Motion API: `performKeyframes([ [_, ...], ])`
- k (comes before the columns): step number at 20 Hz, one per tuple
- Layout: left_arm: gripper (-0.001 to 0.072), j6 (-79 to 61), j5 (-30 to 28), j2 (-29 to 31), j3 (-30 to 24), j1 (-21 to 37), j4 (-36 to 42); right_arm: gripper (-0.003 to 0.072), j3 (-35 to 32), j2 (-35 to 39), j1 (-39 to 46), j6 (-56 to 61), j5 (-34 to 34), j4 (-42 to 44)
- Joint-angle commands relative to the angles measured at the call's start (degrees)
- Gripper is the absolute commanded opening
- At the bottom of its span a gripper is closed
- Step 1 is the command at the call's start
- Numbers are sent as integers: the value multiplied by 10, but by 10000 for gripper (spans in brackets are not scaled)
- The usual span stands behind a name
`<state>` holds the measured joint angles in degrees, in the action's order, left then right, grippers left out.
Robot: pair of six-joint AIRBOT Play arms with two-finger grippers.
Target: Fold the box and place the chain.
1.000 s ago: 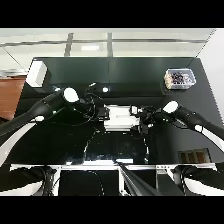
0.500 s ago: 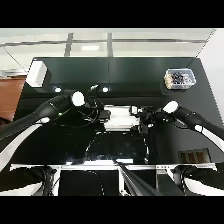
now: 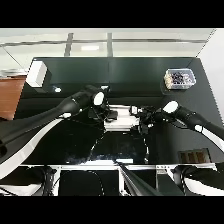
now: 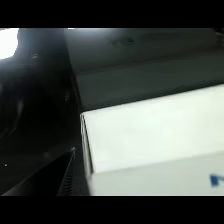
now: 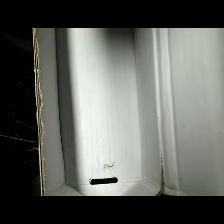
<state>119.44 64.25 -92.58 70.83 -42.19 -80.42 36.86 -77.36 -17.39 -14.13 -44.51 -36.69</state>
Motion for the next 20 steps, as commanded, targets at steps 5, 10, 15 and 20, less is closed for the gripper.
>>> performKeyframes([
  [5,274,82,34,-26,26,-26,-35,407,0,0,0,0,0,0],
  [10,230,83,34,-25,33,-23,-39,406,0,0,0,0,0,0],
  [15,27,83,35,-25,34,-21,-40,406,0,0,0,0,0,0],
  [20,400,83,40,-25,34,-21,-59,406,0,0,0,0,0,0],
])
